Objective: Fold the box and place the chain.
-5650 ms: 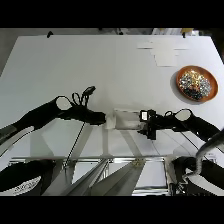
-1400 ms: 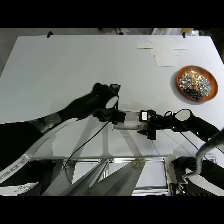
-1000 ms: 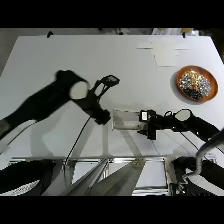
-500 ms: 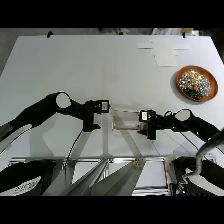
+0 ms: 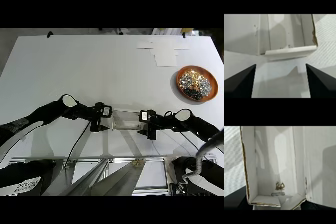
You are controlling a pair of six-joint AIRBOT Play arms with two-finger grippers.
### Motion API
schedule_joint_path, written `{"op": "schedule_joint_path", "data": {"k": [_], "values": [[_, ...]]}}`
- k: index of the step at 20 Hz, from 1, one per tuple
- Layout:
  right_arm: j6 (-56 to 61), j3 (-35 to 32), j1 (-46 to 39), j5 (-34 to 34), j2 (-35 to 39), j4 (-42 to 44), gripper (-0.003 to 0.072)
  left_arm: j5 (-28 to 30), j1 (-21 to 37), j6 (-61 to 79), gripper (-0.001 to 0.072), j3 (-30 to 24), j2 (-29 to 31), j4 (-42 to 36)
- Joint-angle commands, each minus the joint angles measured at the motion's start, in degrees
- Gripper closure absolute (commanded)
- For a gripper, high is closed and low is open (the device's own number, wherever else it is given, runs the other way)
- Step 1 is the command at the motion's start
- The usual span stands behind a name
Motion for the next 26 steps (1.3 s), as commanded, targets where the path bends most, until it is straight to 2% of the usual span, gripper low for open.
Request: {"op": "schedule_joint_path", "data": {"k": [1, 11, 24, 25, 26], "values": [[0.0, 0.0, 0.0, 0.0, 0.0, 0.0, 0.0256, 0.2, -1.5, 3.8, 0.0003, 0.0, -0.4, 0.3], [0.0, 0.0, 0.0, 0.0, 0.0, 0.0, 0.0256, -1.2, -2.3, 5.2, 0.0001, 0.0, -0.7, -0.6], [0.0, 0.0, 0.0, 0.0, 0.0, 0.0, 0.0256, 0.7, -4.8, 3.8, 0.0003, 0.0, -4.5, -8.7], [0.0, 0.0, 0.0, 0.0, 0.0, 0.0, 0.0256, 0.7, -4.8, 3.8, 0.0008, 0.0, -4.8, -8.7], [0.0, 0.0, 0.0, 0.0, 0.0, 0.0, 0.0256, 0.7, -4.8, 3.8, 0.0084, 0.0, -5.0, -8.7]]}}
